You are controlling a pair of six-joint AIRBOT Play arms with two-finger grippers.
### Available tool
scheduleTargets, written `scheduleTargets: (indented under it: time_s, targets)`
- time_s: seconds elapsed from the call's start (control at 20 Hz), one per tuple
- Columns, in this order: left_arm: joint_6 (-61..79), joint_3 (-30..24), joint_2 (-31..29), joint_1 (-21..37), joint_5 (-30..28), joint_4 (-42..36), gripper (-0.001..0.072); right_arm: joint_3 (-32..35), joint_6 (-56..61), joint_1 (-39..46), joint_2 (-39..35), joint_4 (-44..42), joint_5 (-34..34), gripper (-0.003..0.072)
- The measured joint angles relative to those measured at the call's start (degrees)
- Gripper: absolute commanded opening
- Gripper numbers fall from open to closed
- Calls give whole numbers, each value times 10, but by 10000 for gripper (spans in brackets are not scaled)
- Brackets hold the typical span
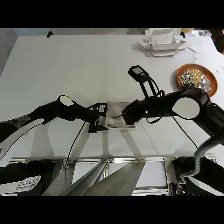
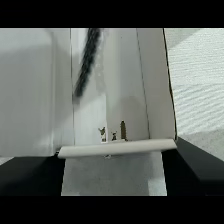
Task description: Fold the box and place the chain.
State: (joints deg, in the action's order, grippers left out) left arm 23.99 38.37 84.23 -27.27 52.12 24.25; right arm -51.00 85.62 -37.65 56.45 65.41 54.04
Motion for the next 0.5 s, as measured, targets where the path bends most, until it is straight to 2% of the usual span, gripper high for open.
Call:
scheduleTargets:
  time_s: [0.35,0.4,0.5]
  targets:
    - [0,0,0,0,0,0,192,38,1,-1,61,1,-21,23]
    - [0,0,0,0,0,0,192,40,1,-1,66,1,-22,76]
    - [0,0,0,0,0,0,192,42,2,-1,72,1,-23,272]
